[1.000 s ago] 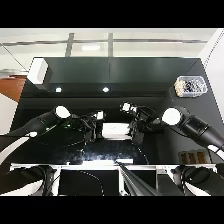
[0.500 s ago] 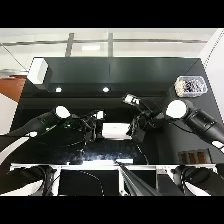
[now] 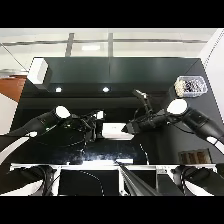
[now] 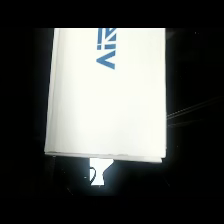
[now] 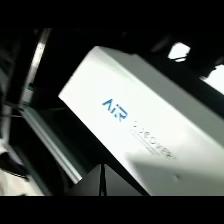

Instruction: Fold the box and place the chain.

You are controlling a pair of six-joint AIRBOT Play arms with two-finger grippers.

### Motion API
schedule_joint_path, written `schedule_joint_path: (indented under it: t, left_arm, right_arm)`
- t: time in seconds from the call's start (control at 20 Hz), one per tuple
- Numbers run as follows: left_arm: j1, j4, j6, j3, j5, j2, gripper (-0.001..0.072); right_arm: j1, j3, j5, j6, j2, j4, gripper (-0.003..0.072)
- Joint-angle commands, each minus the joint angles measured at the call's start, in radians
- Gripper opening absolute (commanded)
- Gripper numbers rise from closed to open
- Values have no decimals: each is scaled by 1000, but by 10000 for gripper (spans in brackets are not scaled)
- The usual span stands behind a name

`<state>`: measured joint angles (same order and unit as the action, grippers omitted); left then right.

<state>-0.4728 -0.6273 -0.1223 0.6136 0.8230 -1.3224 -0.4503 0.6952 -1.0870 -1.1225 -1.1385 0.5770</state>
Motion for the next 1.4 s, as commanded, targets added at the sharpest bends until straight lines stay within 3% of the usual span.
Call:
schedule_joint_path:
  t: [0.0,0.4,0.8,1.05,1.1,1.2,1.25,1.35]
  left_arm:
    - [0,0,0,0,0,1,407]
    - [0,0,0,0,0,1,407]
    - [0,0,0,0,0,1,407]
    - [2,-12,0,0,1,9,408]
    - [2,-42,0,4,1,23,433]
    - [2,-122,26,16,19,64,647]
    - [3,-148,76,16,19,89,706]
    - [7,-205,182,16,51,137,712]
  right_arm:
    - [-8,-47,51,-6,-60,-183,30]
    - [-7,-51,103,-7,-162,-129,31]
    - [-6,-50,105,15,-172,-132,31]
    - [76,26,-43,62,-76,-129,41]
    - [113,48,-73,61,-40,-127,41]
    - [206,82,-112,61,48,-126,41]
    - [254,86,-118,61,87,-120,41]
    - [354,86,-127,60,150,-80,41]
